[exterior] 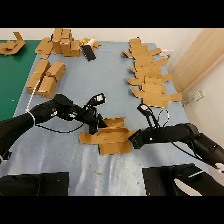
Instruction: Fold the box.
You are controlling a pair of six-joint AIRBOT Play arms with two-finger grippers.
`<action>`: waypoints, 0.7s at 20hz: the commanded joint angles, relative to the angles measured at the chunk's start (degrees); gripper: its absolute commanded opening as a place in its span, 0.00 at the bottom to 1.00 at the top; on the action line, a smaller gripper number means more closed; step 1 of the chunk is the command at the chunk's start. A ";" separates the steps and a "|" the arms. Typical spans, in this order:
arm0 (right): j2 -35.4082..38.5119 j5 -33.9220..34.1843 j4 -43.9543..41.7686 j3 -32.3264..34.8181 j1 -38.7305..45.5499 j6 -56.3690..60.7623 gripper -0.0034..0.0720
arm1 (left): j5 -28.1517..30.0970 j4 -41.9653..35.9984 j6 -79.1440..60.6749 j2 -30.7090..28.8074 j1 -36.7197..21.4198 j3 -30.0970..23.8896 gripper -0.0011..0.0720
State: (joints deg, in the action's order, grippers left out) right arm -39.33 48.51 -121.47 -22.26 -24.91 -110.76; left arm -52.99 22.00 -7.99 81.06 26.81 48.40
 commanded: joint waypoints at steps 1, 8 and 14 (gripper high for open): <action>5.25 2.32 13.99 0.09 -9.97 2.91 0.05 | -0.02 -0.11 0.02 0.02 0.00 -0.02 0.03; 7.30 -3.89 38.62 1.27 -34.03 7.28 0.76 | 0.04 -0.11 0.02 0.02 -0.02 -0.02 0.03; -6.10 -10.14 41.55 1.25 -34.42 7.23 0.76 | -0.07 -0.11 0.02 0.02 0.00 -0.02 0.03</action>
